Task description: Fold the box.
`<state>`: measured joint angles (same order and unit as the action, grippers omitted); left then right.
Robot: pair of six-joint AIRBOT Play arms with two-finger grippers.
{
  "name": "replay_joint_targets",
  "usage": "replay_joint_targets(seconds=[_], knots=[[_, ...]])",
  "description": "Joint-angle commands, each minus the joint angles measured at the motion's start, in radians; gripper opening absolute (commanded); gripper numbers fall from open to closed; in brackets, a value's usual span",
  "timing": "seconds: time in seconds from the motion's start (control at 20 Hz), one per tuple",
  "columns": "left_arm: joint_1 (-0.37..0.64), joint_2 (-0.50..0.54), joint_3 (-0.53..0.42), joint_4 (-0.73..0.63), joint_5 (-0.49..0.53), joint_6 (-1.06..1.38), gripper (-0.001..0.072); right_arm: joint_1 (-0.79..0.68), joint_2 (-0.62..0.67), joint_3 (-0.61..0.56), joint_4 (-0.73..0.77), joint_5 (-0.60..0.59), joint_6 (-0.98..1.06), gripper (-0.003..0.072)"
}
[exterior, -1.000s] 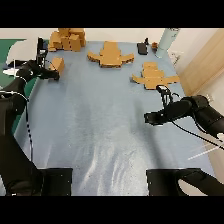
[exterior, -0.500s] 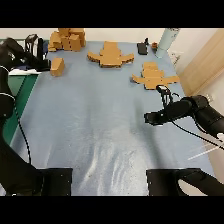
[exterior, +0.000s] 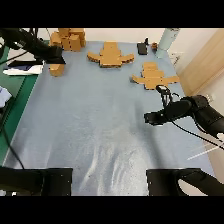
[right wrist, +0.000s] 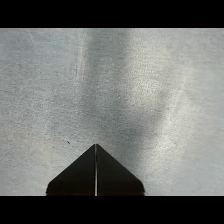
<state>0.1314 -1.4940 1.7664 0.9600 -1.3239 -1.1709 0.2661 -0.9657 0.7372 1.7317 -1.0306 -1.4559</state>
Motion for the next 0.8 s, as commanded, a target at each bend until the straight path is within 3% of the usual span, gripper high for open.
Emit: replay_joint_targets(seconds=[0.0,0.15,0.3,0.45,0.75], knots=[[-0.126,0.225,-0.306,0.054,0.108,-0.010,0.0007,0.000,0.000,0.001,0.000,0.000,0.000,0.0006],[-0.261,0.416,-0.662,0.097,0.304,-0.033,0.0007,0.000,0.000,0.001,0.000,0.000,0.000,0.0006],[-0.356,0.475,-0.855,0.099,0.356,-0.061,0.0008,0.000,0.000,0.001,0.000,0.000,0.000,0.0006],[-0.409,0.469,-0.905,0.099,0.371,-0.105,0.0009,0.000,0.000,0.001,0.000,0.000,0.000,0.0007],[-0.418,0.470,-0.905,0.087,0.389,-0.113,0.0014,0.000,0.000,0.001,0.000,0.000,0.000,0.0007]])
